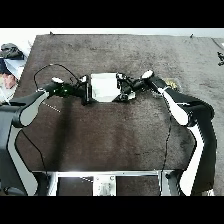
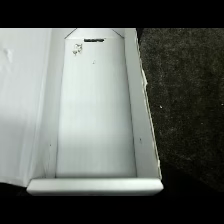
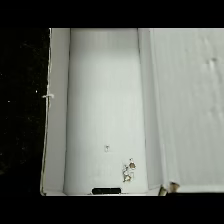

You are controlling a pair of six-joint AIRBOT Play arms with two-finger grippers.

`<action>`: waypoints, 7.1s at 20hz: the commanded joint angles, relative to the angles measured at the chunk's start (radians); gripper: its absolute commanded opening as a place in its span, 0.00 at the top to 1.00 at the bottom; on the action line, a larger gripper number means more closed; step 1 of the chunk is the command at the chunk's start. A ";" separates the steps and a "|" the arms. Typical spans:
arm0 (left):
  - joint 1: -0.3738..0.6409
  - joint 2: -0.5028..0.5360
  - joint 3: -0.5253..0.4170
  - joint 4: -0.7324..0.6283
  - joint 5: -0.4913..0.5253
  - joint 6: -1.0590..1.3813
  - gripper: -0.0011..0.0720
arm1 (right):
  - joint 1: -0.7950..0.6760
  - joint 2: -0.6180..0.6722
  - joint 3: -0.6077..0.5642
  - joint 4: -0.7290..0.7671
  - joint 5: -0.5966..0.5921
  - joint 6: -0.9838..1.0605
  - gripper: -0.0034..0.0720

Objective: Fold the box and place the chain.

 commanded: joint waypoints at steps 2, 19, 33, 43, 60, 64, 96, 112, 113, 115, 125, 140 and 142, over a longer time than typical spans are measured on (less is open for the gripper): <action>0.000 -0.001 0.000 -0.003 0.000 0.001 0.35 | 0.000 0.000 0.001 0.000 -0.001 0.000 0.52; 0.000 -0.001 0.000 -0.003 0.000 0.001 0.35 | 0.001 0.000 0.001 0.004 0.004 0.003 0.52; 0.000 -0.001 0.000 -0.003 0.000 0.001 0.35 | -0.089 0.020 0.002 -0.011 0.117 0.008 0.16; 0.000 -0.001 0.000 -0.003 0.000 0.001 0.35 | -0.143 0.176 0.002 0.094 0.212 0.165 0.75; 0.000 -0.001 0.000 -0.003 0.000 0.001 0.35 | -0.005 0.114 -0.001 0.018 -0.249 0.164 0.96; 0.000 -0.001 0.000 -0.003 0.000 0.001 0.35 | -0.004 0.084 -0.001 0.013 -0.212 0.164 0.96; 0.000 -0.001 0.000 -0.003 0.000 0.001 0.35 | 0.034 0.313 -0.170 -0.374 -0.162 0.179 0.17; 0.000 -0.001 0.000 -0.003 0.000 0.001 0.35 | 0.045 0.248 -0.170 -0.226 -0.130 0.092 0.46; 0.000 -0.001 0.000 -0.003 0.000 0.001 0.35 | 0.046 0.246 -0.170 -0.197 -0.132 0.081 0.46; 0.000 -0.001 0.000 -0.003 0.000 0.001 0.35 | 0.046 0.246 -0.170 -0.179 -0.145 0.077 0.57; 0.000 -0.001 0.000 -0.003 0.000 0.001 0.35 | 0.052 0.225 -0.170 -0.160 -0.135 0.047 0.64; 0.000 -0.001 0.000 -0.003 0.000 0.001 0.35 | 0.061 0.214 -0.170 -0.160 -0.171 0.022 0.17; 0.000 -0.001 0.000 -0.003 0.000 0.001 0.35 | 0.061 0.214 -0.170 -0.160 -0.171 0.023 0.17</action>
